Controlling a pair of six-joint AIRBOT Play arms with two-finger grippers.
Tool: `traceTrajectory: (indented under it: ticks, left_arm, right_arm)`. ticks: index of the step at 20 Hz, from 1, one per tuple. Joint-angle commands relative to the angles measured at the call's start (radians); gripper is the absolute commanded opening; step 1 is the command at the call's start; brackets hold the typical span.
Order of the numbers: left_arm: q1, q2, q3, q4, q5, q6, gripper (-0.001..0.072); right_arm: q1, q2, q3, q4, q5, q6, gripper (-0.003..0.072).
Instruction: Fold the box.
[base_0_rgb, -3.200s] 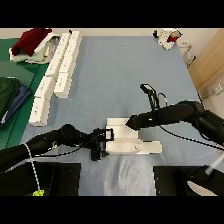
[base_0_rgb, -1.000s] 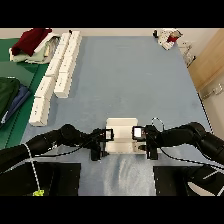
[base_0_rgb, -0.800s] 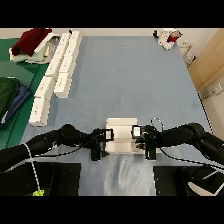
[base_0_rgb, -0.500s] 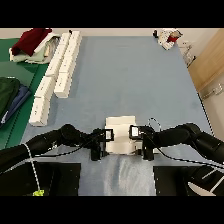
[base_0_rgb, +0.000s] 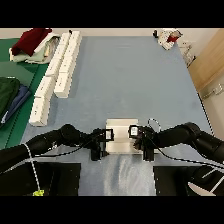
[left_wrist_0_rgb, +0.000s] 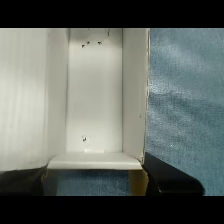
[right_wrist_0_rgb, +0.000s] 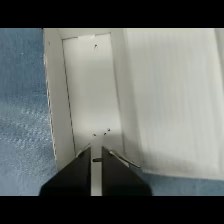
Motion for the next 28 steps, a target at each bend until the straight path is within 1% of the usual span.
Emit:
traceTrajectory:
  ticks: [1, 5, 7, 8, 9, 10, 12, 15, 17, 19, 21, 25, 28]
  left_arm:
    - [0.0, -0.001, 0.001, 0.0, 0.0, 0.0, 0.0462]
    - [0.0, -0.001, 0.001, 0.0, 0.0, 0.0, 0.0462]
    - [0.0, -0.001, 0.001, 0.0, 0.0, 0.0, 0.0462]
    - [0.0, -0.001, 0.001, 0.0, 0.0, 0.0, 0.0462]
    - [0.0, -0.001, 0.001, 0.0, 0.0, 0.0, 0.0462]
    - [0.0, -0.001, 0.001, 0.0, 0.0, 0.0, 0.0462]
    - [0.0, -0.001, 0.001, 0.0, 0.0, 0.0, 0.0462]
    - [0.0, -0.001, 0.001, 0.0, 0.0, 0.0, 0.0462]
    - [0.0, -0.001, 0.001, 0.0, 0.0, 0.0, 0.0462]
    - [0.0, -0.001, 0.001, 0.001, 0.0, 0.0, 0.0462]
    - [0.0, -0.001, 0.001, 0.0, 0.0, 0.0, 0.0462]
    - [0.0, -0.001, 0.001, 0.0, 0.0, 0.0, 0.0462]
    - [0.0, -0.001, 0.001, 0.0, 0.0, 0.0, 0.0462]
  right_arm:
    - [0.0, 0.026, 0.03, -0.189, -0.081, 0.311, 0.0009]
    - [-0.014, 0.077, 0.089, -0.57, -0.204, 0.868, 0.0007]
    - [-0.063, 0.111, 0.111, -0.747, -0.266, 1.172, 0.0005]
    - [-0.105, 0.119, 0.118, -0.781, -0.303, 1.284, 0.0005]
    - [-0.169, 0.12, 0.118, -0.773, -0.347, 1.371, 0.0005]
    - [-0.239, 0.114, 0.117, -0.723, -0.378, 1.405, 0.0005]
    - [-0.395, 0.093, 0.101, -0.546, -0.384, 1.384, 0.0005]
    - [-0.595, 0.029, 0.051, -0.251, -0.393, 1.212, 0.0005]
    - [-0.681, -0.026, 0.015, -0.13, -0.402, 1.139, 0.0005]
    - [-0.711, -0.077, -0.014, -0.045, -0.404, 1.085, 0.0005]
    - [-0.71, -0.109, -0.035, 0.014, -0.404, 1.048, 0.0005]
    - [-0.7, -0.11, -0.045, 0.157, -0.405, 0.98, 0.0005]
    - [-0.651, -0.108, -0.045, 0.168, -0.388, 0.974, 0.0005]
